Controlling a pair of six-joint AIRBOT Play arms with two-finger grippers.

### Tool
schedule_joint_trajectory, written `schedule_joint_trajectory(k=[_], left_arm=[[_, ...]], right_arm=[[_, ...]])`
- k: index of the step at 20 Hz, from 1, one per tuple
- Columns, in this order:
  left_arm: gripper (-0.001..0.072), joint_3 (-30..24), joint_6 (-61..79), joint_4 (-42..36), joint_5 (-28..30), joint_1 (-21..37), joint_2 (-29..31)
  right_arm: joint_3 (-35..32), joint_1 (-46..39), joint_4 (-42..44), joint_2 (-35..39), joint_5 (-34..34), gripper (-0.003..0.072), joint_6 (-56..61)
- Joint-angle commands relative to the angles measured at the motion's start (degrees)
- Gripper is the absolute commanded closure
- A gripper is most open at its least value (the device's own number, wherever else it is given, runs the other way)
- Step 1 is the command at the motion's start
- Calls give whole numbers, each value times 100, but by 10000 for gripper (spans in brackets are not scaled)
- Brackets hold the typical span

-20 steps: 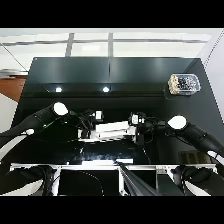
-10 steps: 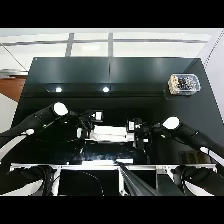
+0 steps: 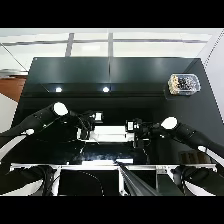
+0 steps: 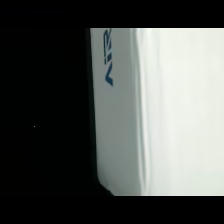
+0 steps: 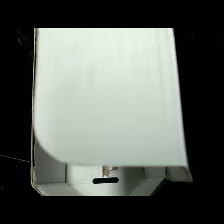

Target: Fold the box and place the chain.

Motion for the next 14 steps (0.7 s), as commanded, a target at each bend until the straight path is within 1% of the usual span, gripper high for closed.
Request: schedule_joint_trajectory(k=[1,5,11,14], left_arm=[[679,0,7,-17,-76,-2,0],[678,0,7,-17,-76,-2,0],[678,0,7,-17,-72,-2,-2],[678,0,7,-17,-74,-2,-2]], right_arm=[[2,138,-92,-13,-251,-18,181],[2,262,-254,-26,-417,-18,332],[2,264,-264,-26,-457,-17,372],[2,431,-474,-46,-564,-18,490]])
